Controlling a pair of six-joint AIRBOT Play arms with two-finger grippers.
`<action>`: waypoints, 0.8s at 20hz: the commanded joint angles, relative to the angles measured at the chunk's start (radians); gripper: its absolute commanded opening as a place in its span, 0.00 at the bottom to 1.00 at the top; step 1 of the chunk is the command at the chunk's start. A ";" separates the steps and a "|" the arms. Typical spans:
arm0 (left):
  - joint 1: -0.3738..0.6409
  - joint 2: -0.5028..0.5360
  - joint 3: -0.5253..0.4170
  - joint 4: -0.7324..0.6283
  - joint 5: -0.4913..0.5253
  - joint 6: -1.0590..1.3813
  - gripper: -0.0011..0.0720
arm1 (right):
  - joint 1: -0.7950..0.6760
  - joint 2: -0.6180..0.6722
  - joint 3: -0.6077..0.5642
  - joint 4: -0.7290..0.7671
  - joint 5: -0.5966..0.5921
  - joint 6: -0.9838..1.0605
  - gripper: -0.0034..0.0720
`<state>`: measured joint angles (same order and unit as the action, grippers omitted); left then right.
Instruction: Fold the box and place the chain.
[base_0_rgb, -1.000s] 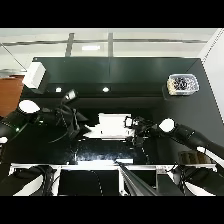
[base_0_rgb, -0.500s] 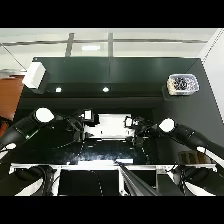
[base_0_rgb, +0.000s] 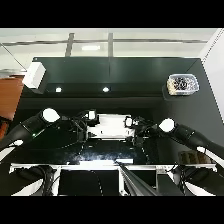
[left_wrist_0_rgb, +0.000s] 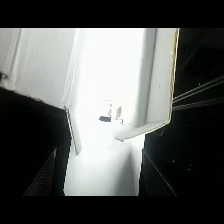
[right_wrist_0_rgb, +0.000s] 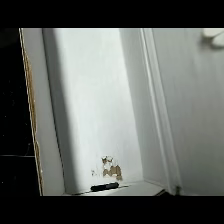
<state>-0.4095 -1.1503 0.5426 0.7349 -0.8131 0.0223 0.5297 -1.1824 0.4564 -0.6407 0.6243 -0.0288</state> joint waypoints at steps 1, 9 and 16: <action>-0.003 -0.016 0.000 -0.019 0.018 0.000 0.83 | 0.001 -0.001 0.000 0.001 0.000 0.000 0.50; -0.053 -0.016 0.000 -0.016 0.017 0.000 0.51 | 0.001 0.000 0.000 0.001 0.000 0.004 0.50; -0.053 -0.015 0.000 -0.011 -0.016 0.000 0.49 | 0.001 0.000 0.000 0.001 0.000 0.011 0.50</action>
